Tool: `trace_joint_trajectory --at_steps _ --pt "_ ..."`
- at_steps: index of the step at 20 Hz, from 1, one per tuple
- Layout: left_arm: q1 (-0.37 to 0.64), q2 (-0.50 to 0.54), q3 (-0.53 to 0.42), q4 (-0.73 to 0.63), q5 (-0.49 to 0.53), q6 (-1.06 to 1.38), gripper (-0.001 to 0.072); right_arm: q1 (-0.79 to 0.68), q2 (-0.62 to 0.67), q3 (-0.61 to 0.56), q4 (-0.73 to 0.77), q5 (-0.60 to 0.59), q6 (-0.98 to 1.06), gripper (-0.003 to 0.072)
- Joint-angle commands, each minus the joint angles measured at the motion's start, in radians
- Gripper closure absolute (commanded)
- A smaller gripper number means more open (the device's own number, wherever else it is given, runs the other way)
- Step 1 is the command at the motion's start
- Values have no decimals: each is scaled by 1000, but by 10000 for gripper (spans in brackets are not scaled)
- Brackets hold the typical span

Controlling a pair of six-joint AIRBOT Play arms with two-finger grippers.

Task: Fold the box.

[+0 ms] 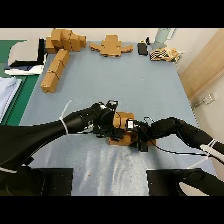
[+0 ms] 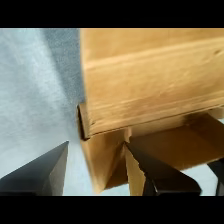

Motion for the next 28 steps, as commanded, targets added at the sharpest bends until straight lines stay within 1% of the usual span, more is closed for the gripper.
trace_joint_trajectory --at_steps 1,4,8,9,10,12,20,21,22,23,26,28 --pt "-22 -48 55 35 -32 -49 156 0 -1 0 0 0 0 177" --pt "-35 -106 107 83 -102 -51 162 0 -1 0 0 0 0 177" --pt "-37 -131 117 107 -100 -117 165 0 -1 0 0 0 0 177" --pt "-37 -133 117 113 -98 -130 175 0 -1 0 0 0 1 177" --pt "-36 -134 117 114 -97 -130 330 0 -1 0 0 0 0 177" --pt "-37 -134 117 113 -88 -129 703 0 -1 0 0 0 0 177" --pt "-43 -134 117 86 -81 -129 696 0 -1 0 0 0 0 177" --pt "-43 -134 117 79 -82 -126 613 0 -1 0 0 0 0 177" --pt "-43 -134 117 63 -82 -126 328 0 -1 0 0 0 0 177" --pt "-43 -134 117 45 -82 -126 205 0 -1 0 0 0 0 177" --pt "-42 -134 117 7 -90 -126 204 0 -1 0 0 0 0 177" --pt "-41 -133 120 8 -126 -126 203 0 -1 0 0 0 0 177"
